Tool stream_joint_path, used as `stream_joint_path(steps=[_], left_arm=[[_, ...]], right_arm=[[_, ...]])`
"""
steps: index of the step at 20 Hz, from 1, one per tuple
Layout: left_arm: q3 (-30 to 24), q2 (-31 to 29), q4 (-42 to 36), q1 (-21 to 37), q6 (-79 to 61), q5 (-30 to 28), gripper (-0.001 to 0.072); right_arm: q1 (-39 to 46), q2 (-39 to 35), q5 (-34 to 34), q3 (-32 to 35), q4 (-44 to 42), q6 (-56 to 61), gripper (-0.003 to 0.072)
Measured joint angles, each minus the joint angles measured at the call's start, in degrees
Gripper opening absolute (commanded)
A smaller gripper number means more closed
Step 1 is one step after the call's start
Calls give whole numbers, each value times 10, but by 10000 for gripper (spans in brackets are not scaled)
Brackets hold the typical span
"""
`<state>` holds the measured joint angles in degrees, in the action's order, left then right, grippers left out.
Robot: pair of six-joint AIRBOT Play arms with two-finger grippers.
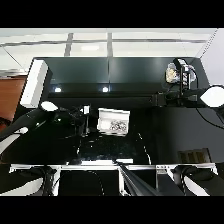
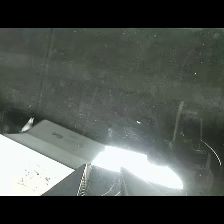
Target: Fold the box and place the chain.
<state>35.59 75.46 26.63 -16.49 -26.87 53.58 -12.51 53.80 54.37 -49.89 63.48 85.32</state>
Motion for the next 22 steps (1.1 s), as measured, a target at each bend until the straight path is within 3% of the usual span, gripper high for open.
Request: stream_joint_path(steps=[7, 9, 11, 12, 13, 14, 15, 21, 22], left_arm=[[14, 14, 12, -16, -8, 20, 706], [14, 15, 12, -27, -3, 8, 658], [15, 15, 12, -36, 12, -10, 490], [15, 15, 12, -39, 17, -16, 458], [15, 15, 11, -42, 21, -20, 456], [15, 15, 11, -43, 23, -23, 416], [15, 15, 11, -45, 26, -26, 391], [15, 15, 10, -47, 32, -35, 392], [15, 15, 10, -47, 33, -35, 391]], right_arm=[[0, 0, -3, 0, 0, 0, 243], [0, 1, -5, 0, 0, 0, 243], [0, 2, -6, 0, 0, 0, 243], [-1, 5, -6, 0, 0, 0, 244], [-3, 8, -7, 0, 0, 0, 278], [-6, 13, -11, 0, 0, 0, 569], [-12, 21, -19, 0, -1, 0, 663], [-71, 106, -100, 0, -58, -20, 643], [-85, 122, -106, 0, -71, -46, 525]])
